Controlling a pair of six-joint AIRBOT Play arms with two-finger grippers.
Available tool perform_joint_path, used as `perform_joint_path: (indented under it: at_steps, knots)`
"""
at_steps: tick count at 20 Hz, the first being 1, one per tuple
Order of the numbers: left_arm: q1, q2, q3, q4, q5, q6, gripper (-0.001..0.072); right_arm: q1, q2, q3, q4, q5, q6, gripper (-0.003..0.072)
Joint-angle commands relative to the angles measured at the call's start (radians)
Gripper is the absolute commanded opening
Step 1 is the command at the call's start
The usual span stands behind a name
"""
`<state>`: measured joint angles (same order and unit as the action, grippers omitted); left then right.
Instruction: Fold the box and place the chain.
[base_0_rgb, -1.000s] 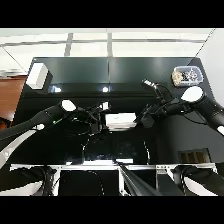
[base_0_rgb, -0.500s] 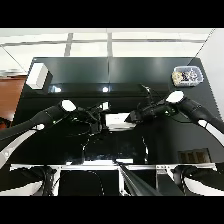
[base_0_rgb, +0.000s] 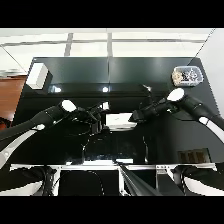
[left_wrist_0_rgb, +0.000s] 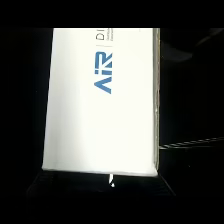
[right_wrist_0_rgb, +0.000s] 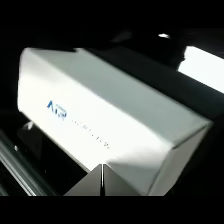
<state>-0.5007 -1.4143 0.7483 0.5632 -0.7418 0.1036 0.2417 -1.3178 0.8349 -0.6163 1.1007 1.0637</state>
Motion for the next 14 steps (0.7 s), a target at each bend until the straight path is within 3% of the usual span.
perform_joint_path:
  at_steps: [1, 2, 3, 4, 6, 9, 11, 14]
  knots:
    - [0.003, 0.013, 0.003, 0.013, -0.009, -0.034, 0.0410, -0.092, 0.083, 0.081, 0.032, 0.151, -0.010, 0.0011]
    - [0.006, 0.030, 0.012, 0.055, -0.028, -0.085, 0.0420, -0.144, 0.126, 0.096, 0.026, 0.174, -0.010, 0.0011]
    - [0.009, 0.048, 0.025, 0.124, -0.055, -0.147, 0.0603, -0.197, 0.170, 0.098, 0.018, 0.183, -0.010, 0.0011]
    - [0.013, 0.067, 0.037, 0.206, -0.074, -0.220, 0.0719, -0.253, 0.210, 0.098, -0.002, 0.197, -0.010, 0.0011]
    - [0.032, 0.121, 0.068, 0.352, -0.151, -0.326, 0.0719, -0.358, 0.276, 0.098, -0.041, 0.244, -0.003, 0.0011]
    - [0.037, 0.175, 0.134, 0.336, -0.208, -0.344, 0.0718, -0.447, 0.312, 0.097, -0.068, 0.282, -0.003, 0.0011]
    - [-0.007, 0.145, 0.187, 0.260, -0.167, -0.344, 0.0713, -0.453, 0.312, 0.091, -0.069, 0.251, -0.003, 0.0011]
    - [-0.100, 0.009, 0.292, 0.151, -0.130, -0.348, 0.0712, -0.451, 0.312, 0.080, -0.069, 0.205, -0.003, 0.0011]
